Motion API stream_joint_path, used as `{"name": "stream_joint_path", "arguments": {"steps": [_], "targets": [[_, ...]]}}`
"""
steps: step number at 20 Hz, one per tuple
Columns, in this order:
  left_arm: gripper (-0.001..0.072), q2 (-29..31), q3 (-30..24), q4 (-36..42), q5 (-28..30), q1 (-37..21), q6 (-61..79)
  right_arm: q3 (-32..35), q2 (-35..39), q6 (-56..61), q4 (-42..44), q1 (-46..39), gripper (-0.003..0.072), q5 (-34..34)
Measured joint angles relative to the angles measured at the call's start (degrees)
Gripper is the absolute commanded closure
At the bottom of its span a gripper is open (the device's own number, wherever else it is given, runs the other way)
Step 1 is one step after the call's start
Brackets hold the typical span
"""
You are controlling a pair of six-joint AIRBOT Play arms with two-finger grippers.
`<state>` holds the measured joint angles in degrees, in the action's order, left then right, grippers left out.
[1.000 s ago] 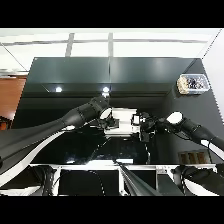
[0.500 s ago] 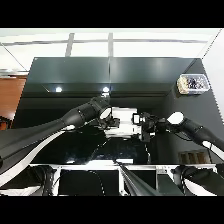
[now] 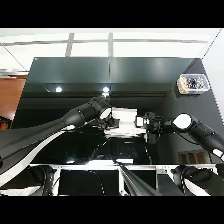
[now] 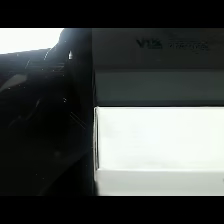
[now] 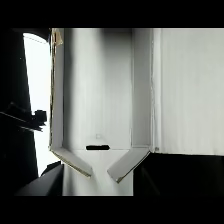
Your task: Fold the box and place the chain.
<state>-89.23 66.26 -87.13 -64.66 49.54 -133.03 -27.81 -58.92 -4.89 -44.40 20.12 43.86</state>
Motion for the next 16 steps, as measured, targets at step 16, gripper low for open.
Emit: {"name": "stream_joint_path", "arguments": {"steps": [16], "targets": [[0.0680, 0.00, 0.00, 0.66, 0.00, -0.02, -0.17, 1.53, -4.83, 1.40, 18.16, 3.61, 0.0302, -6.01]]}}
